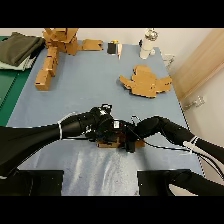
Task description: Fold the box.
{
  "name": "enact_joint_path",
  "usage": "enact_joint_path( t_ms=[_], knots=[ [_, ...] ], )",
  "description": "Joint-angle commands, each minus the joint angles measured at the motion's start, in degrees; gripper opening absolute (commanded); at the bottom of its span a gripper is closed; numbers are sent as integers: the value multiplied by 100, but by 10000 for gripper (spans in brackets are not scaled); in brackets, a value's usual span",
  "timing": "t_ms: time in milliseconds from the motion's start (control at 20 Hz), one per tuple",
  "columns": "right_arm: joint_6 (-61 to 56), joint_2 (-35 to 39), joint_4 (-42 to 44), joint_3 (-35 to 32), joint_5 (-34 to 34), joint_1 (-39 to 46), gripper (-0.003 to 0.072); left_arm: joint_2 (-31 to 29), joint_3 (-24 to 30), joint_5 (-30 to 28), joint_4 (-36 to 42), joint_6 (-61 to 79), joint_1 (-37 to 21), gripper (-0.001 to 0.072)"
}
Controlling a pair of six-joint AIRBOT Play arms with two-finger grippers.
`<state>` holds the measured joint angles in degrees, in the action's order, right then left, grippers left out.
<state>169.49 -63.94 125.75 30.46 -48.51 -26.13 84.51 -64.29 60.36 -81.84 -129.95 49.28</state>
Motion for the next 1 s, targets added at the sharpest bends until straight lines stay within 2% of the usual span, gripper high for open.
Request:
enact_joint_path(
  t_ms=[0, 50, 100, 150, 550, 600, 650, 700, 950],
  knots=[
    [0, -2, 0, 2, 0, 0, 521, 85, -52, 35, -44, 20, 4, 503],
    [-2, -2, 0, 0, 0, 0, 522, 85, -52, 28, -46, 22, 4, 323],
    [0, -2, 0, 2, 0, 0, 522, 85, -52, 28, -48, 22, 4, 103],
    [0, 0, 0, 2, 0, 0, 522, 87, -52, 22, -46, 22, 4, 11],
    [-2, 0, 2, 0, 0, 0, 522, 85, -52, 26, 85, 7, 4, 14],
    [-2, 0, 2, 2, 0, 0, 522, 85, -55, 26, 118, 15, 4, 147],
    [-2, -2, 0, 0, 0, 0, 522, 85, -52, 33, 151, 11, 4, 512],
    [-2, -2, 0, 0, 0, 0, 521, 83, -52, 31, 234, 7, -2, 601],
    [-2, -2, 2, 0, 0, 0, 521, -48, -55, 31, 240, 9, -9, 603]
  ],
)
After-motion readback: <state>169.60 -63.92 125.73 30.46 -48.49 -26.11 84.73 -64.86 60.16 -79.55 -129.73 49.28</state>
